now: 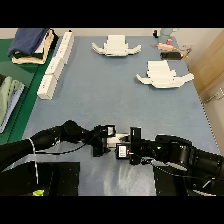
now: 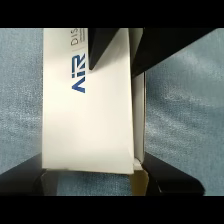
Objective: Fold the box.
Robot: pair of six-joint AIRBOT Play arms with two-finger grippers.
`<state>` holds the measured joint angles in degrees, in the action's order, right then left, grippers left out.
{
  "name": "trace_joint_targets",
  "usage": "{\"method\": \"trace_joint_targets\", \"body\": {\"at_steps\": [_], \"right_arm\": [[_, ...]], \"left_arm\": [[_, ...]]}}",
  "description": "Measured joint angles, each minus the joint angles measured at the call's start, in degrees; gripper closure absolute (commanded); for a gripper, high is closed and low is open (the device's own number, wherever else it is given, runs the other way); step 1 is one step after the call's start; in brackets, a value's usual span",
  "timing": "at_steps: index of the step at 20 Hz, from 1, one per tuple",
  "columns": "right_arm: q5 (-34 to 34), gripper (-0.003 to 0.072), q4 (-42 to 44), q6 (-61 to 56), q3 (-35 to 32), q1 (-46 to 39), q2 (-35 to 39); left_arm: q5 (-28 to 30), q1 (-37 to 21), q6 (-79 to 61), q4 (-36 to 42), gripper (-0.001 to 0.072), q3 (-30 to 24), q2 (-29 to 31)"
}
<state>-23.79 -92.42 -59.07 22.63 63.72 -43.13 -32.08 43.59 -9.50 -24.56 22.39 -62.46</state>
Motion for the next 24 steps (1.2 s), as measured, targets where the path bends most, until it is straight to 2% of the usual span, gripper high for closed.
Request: {"method": "trace_joint_targets", "body": {"at_steps": [13, 22, 23, 24], "right_arm": [[-0.09, 0.0466, 2.99, 0.17, 0.0, -0.02, -0.04], [-2.73, 0.0463, 5.9, 0.2, 0.02, -0.04, 0.59], [-2.89, 0.0447, 6.1, 0.17, 0.0, -0.02, 1.05], [-2.82, 0.037, 6.14, 0.17, 0.0, -0.02, 1.68]], "left_arm": [[0.07, 0.0, 0.07, 0.09, 0.0232, 0.0, 0.0], [-0.13, 0.02, 0.07, 0.13, 0.0232, 0.0, 0.0], [-0.11, 0.02, 0.09, 0.13, 0.0232, 0.0, 0.0], [-0.07, 0.0, 0.09, 0.15, 0.0232, 0.0, 0.0]]}}
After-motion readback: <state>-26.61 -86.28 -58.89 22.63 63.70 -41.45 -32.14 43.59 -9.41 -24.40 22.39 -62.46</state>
